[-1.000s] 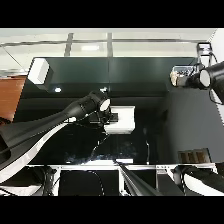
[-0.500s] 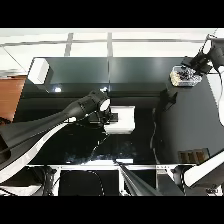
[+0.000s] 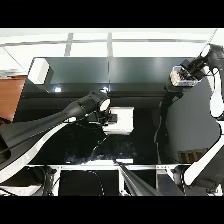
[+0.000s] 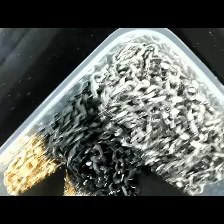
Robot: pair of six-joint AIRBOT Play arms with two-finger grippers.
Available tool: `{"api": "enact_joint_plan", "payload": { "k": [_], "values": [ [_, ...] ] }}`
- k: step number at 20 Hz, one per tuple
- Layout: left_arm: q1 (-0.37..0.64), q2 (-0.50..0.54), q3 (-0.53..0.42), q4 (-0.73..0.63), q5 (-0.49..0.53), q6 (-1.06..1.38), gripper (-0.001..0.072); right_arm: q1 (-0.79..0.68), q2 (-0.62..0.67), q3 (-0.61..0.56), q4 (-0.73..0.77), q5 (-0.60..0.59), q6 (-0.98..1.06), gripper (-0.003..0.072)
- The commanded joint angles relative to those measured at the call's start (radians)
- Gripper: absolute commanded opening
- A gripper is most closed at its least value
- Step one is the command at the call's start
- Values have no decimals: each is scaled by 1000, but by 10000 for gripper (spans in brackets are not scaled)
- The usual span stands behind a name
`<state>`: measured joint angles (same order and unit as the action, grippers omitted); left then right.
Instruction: Fold the box and place the chain.
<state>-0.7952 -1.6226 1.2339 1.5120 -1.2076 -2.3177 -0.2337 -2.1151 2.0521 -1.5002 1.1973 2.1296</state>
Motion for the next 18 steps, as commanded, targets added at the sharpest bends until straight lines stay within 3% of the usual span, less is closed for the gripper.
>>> {"api": "enact_joint_plan", "payload": {
  "k": [1, 3, 5, 15, 18],
  "values": [
    [0, 0, 0, -2, 2, 3, 25, -6, -15, 6, 31, -4, 10, 304],
    [0, 0, 0, -2, 2, 3, 25, -9, -11, 6, 34, 11, 9, 95],
    [0, 0, 0, -2, 2, 3, 25, -9, 4, 6, 35, 15, -28, 18],
    [0, 0, 0, -2, 3, 3, 25, -30, 180, 6, 37, 13, -264, 18],
    [0, 0, 0, -3, 3, 3, 25, -37, 234, 6, 111, 8, -356, 17]
  ]
}}
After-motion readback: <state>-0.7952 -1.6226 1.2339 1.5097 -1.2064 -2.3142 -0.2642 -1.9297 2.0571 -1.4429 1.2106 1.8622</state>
